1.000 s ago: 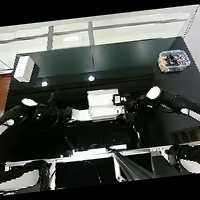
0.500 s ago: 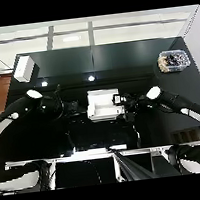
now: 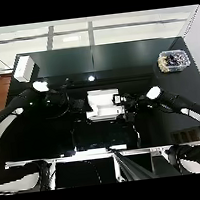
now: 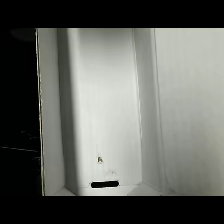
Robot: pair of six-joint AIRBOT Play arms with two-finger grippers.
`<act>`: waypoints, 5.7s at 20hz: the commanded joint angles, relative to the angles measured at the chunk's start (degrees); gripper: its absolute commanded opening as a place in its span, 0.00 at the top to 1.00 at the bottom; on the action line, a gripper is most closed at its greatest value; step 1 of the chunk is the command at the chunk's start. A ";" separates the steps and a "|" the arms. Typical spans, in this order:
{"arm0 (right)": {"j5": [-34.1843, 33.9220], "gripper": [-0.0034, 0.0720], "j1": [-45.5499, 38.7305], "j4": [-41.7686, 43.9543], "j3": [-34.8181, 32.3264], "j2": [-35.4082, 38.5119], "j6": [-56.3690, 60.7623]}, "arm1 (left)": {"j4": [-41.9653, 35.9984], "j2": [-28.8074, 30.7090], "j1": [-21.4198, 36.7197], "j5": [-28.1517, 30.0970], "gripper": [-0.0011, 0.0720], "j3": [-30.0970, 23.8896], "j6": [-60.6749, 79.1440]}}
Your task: Fold the box and place the chain.
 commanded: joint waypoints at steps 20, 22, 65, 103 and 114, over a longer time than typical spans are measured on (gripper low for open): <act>-0.02 0.66 0.00 0.00 0.04 0.02 0.11 | 23.71 0.00 -16.20 7.02 0.23 9.73 -30.71; 0.00 0.66 0.00 0.00 0.04 0.02 0.11 | 24.50 0.00 -17.03 6.99 0.32 10.54 -32.44; 0.00 0.66 0.00 0.00 0.04 0.02 0.11 | 48.52 -6.91 -28.15 -0.31 0.94 17.79 -68.22; -1.01 0.70 2.38 -11.50 0.04 8.46 19.06 | 48.48 -7.43 -28.17 -0.66 0.95 17.81 -70.55; -8.37 0.70 7.76 -7.50 0.04 4.94 19.63 | 48.22 -7.43 -28.17 -0.63 0.95 17.81 -70.55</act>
